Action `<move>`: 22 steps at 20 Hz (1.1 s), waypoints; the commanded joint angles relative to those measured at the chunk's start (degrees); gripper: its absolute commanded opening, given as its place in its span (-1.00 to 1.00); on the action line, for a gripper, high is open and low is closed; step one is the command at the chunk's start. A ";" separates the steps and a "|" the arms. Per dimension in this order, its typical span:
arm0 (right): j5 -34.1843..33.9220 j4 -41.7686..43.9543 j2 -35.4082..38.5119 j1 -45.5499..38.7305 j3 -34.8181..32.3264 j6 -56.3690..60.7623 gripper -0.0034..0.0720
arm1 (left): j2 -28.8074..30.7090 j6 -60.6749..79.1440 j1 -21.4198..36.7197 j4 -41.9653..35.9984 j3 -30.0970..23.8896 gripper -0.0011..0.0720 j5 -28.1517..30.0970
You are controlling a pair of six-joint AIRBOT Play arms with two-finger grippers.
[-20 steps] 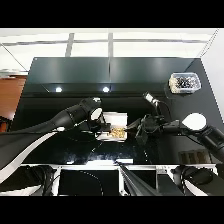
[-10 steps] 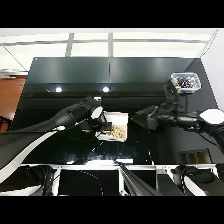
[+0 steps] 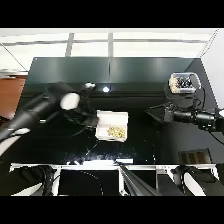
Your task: Fold the box and place the chain.
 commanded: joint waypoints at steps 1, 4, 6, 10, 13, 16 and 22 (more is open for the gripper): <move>3.02 -3.96 0.02 -0.94 0.02 -0.02 0.70 | 8.15 24.68 13.51 -18.64 -9.25 0.38 8.79; 4.28 -5.25 0.02 -0.94 0.02 0.04 0.69 | 9.38 53.00 26.01 -44.17 -19.04 0.39 13.20; 4.28 -5.33 0.02 -0.94 0.02 0.00 0.69 | 7.82 67.52 27.78 -45.94 -23.06 0.98 14.82; 4.22 -6.43 0.02 -0.94 0.02 0.00 0.70 | 3.21 98.25 25.38 -45.72 -25.75 0.99 17.81; 4.20 -6.40 0.02 -0.94 0.02 0.00 0.69 | -0.33 114.12 23.45 -42.58 -25.75 0.99 18.60; 3.37 -6.38 0.02 -0.94 0.02 0.02 0.69 | -4.68 121.79 23.12 -42.27 -25.62 0.99 21.11; 1.62 -6.34 0.02 -0.94 0.02 0.63 0.69 | -8.24 124.06 23.89 -46.93 -24.52 0.98 15.26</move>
